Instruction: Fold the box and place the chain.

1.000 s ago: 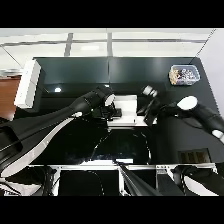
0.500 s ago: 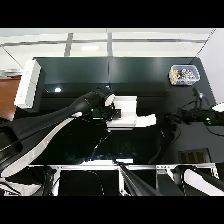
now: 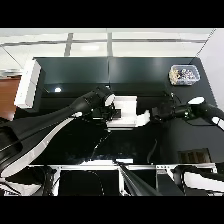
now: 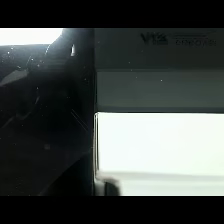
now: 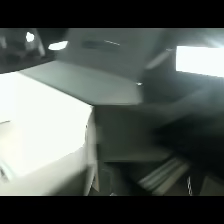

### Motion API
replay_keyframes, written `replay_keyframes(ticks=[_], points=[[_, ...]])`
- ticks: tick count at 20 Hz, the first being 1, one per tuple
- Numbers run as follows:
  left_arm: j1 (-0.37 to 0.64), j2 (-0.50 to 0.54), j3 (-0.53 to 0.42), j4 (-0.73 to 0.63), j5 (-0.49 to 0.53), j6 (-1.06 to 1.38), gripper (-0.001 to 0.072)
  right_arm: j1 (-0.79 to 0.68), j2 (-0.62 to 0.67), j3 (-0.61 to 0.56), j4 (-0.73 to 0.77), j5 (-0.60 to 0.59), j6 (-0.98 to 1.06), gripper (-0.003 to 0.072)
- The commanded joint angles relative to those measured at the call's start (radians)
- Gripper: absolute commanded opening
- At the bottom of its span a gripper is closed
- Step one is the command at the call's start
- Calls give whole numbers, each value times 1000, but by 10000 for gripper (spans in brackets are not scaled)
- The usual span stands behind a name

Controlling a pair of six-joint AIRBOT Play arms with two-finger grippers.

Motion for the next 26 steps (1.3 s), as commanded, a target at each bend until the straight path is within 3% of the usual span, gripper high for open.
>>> replay_keyframes(ticks=[1, 7, 8, 9, 10, 19, 26], points=[[1, 0, 1, 0, 0, 0, 28, 40, -10, 106, 16, 71, 21, 505], [1, 0, 1, 0, 0, 0, 28, 100, -10, 130, 9, 65, 67, 501], [1, 0, 1, 0, 0, 0, 28, 120, -10, 130, 9, 43, 79, 474], [1, 0, 1, 0, 0, 0, 28, 140, -10, 130, 8, 18, 88, 365], [1, 0, 1, 0, 0, 0, 28, 157, -10, 130, 2, 3, 94, 348], [1, 0, 1, 0, 0, 0, 28, 298, -10, 145, -178, -115, 262, 348], [1, 0, 1, 0, 0, 0, 28, 479, -10, 281, -601, -145, 662, 348]])
